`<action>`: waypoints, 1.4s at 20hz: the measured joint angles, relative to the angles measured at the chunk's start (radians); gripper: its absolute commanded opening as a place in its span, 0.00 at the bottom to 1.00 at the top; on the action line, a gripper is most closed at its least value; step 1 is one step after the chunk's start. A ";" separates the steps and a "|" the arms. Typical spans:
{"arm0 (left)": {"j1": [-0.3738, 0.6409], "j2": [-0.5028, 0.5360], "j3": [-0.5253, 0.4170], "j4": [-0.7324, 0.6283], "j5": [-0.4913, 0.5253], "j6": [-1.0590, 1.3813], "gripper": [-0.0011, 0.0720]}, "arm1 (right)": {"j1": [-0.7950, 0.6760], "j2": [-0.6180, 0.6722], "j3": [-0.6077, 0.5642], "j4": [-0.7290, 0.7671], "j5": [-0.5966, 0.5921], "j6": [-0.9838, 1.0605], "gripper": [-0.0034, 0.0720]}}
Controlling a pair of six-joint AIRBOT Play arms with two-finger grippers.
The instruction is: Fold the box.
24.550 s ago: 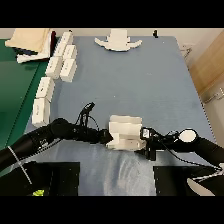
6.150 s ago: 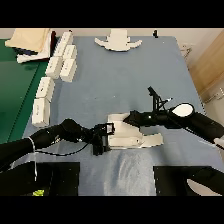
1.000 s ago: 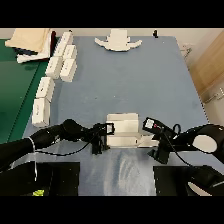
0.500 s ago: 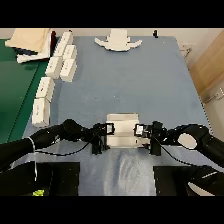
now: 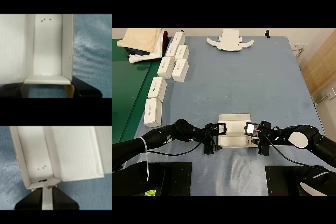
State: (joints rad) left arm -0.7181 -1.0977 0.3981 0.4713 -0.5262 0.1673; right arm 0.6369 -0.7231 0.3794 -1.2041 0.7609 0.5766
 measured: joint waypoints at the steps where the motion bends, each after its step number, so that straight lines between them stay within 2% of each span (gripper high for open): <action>1: 0.000 0.000 0.000 0.000 0.000 0.000 0.44 | 0.000 0.000 0.000 0.008 -0.002 -0.005 0.26; 12: 0.000 0.000 0.000 0.000 0.000 0.000 0.44 | 0.000 -0.048 0.000 0.124 -0.057 -0.114 0.27; 13: 0.000 0.000 0.000 0.000 0.000 0.000 0.44 | 0.000 -0.054 0.000 0.136 -0.061 -0.125 0.46; 14: 0.000 0.000 0.000 0.000 0.000 0.000 0.44 | 0.000 -0.059 0.000 0.150 -0.063 -0.134 0.75; 15: 0.000 0.000 0.000 0.000 0.000 0.000 0.44 | 0.000 -0.065 -0.001 0.162 -0.063 -0.141 0.90; 16: 0.000 0.000 0.000 0.000 0.000 0.001 0.44 | 0.000 -0.070 -0.002 0.167 -0.068 -0.153 0.95; 22: 0.000 0.000 0.000 0.000 -0.001 0.000 0.44 | 0.000 -0.092 -0.008 0.201 -0.084 -0.165 0.95; 23: 0.000 0.000 0.000 0.000 -0.001 0.000 0.44 | 0.000 -0.092 -0.008 0.202 -0.083 -0.166 0.89; 25: 0.000 0.000 0.000 0.000 -0.001 0.000 0.44 | 0.000 -0.087 -0.004 0.188 -0.059 -0.148 0.46; 27: 0.000 0.000 0.000 0.000 0.000 0.000 0.44 | 0.000 -0.066 0.013 0.115 0.013 -0.066 0.16; 28: 0.000 0.000 0.000 0.000 0.000 0.000 0.44 | 0.000 -0.052 0.025 0.059 0.055 0.007 0.05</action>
State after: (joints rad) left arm -0.7181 -1.0977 0.3981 0.4713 -0.5266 0.1669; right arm 0.6373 -0.7750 0.4042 -1.1450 0.8158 0.5838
